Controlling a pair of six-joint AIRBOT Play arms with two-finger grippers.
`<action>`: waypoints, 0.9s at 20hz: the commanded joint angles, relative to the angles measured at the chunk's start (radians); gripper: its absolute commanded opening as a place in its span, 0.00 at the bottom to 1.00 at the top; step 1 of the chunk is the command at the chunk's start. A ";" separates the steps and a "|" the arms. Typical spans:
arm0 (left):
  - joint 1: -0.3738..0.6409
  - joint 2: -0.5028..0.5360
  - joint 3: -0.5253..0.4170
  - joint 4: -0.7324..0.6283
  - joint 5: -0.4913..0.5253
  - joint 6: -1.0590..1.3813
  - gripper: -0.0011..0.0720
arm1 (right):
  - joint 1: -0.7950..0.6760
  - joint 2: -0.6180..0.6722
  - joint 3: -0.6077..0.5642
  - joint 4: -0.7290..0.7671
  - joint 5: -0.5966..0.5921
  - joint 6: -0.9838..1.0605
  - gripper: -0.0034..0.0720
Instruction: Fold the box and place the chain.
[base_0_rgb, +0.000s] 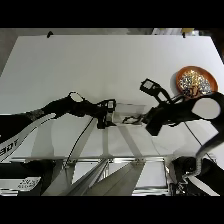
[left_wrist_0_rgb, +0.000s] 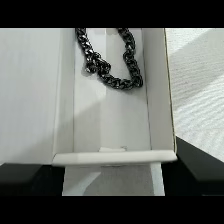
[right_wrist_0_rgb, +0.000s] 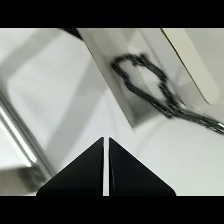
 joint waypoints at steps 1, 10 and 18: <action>0.000 0.001 0.000 0.000 0.000 0.000 0.47 | -0.141 0.047 -0.031 -0.064 0.096 -0.288 0.07; 0.000 0.000 0.000 0.000 0.000 0.000 0.47 | -0.183 -0.107 -0.275 0.037 -0.299 -0.906 0.47; 0.000 0.001 0.000 0.000 0.000 0.000 0.47 | -0.183 -0.291 -0.291 0.216 -0.462 -1.128 0.46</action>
